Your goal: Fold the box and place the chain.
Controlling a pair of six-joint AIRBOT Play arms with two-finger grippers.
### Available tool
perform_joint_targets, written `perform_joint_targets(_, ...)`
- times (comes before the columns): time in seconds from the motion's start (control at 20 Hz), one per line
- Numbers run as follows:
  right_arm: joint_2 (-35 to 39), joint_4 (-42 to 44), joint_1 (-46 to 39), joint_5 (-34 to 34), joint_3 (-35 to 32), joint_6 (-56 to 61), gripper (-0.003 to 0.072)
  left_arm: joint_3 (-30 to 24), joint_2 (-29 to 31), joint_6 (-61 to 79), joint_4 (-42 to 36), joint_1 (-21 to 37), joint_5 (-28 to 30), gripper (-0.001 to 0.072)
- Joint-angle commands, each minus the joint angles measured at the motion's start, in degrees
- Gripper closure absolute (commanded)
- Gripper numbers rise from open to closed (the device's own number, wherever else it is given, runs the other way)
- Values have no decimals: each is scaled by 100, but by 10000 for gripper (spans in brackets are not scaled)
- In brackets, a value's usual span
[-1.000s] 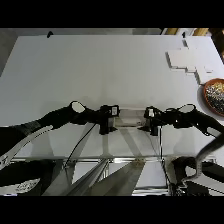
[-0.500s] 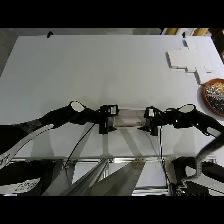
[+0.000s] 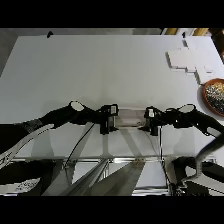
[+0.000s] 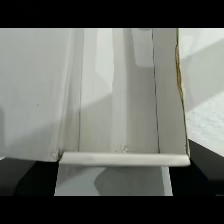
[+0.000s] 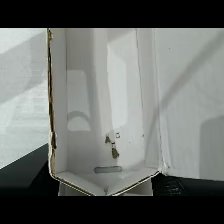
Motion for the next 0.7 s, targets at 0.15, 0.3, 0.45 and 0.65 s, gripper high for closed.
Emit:
perform_joint_targets(0.15,4,11,-2,-4,-2,17,301,4,7,31,190,24,-144,16)
perform_joint_targets(0.3,4,11,-2,-4,-2,20,301,4,4,11,282,177,-367,16)
perform_joint_targets(0.45,4,11,-2,-4,-2,20,301,4,4,66,254,291,-492,16)
perform_joint_targets(0.65,4,11,-2,-4,-2,20,301,4,-17,295,55,271,-525,16)
